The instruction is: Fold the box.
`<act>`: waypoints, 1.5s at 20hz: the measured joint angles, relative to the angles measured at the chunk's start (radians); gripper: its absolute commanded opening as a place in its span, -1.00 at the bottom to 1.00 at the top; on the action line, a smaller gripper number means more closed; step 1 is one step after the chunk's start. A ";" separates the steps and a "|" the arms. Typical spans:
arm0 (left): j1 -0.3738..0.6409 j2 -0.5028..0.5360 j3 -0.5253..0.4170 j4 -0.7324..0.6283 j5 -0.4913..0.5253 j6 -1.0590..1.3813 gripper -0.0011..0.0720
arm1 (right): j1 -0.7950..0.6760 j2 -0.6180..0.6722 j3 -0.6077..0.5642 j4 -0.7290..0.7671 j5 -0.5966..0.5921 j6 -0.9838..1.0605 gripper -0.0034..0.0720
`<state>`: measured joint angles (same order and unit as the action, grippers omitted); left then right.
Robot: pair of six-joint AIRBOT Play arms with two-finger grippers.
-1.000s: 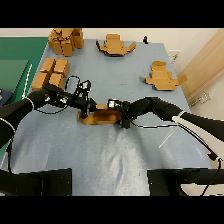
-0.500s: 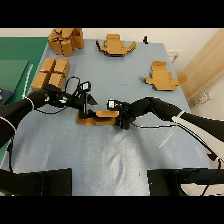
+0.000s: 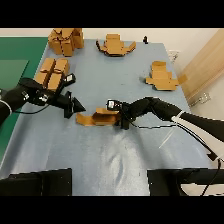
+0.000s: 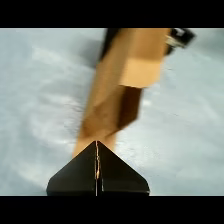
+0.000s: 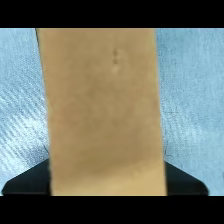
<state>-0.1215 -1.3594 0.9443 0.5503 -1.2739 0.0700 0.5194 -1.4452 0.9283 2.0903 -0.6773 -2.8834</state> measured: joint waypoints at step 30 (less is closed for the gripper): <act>-0.359 -0.224 0.370 0.362 0.296 -0.635 -0.94 | -0.001 0.000 0.000 0.001 0.003 0.003 -0.49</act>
<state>-0.4801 -1.5837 1.3144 0.9123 -0.9783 -0.5652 0.5182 -1.4456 0.9287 2.0914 -0.6743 -2.8807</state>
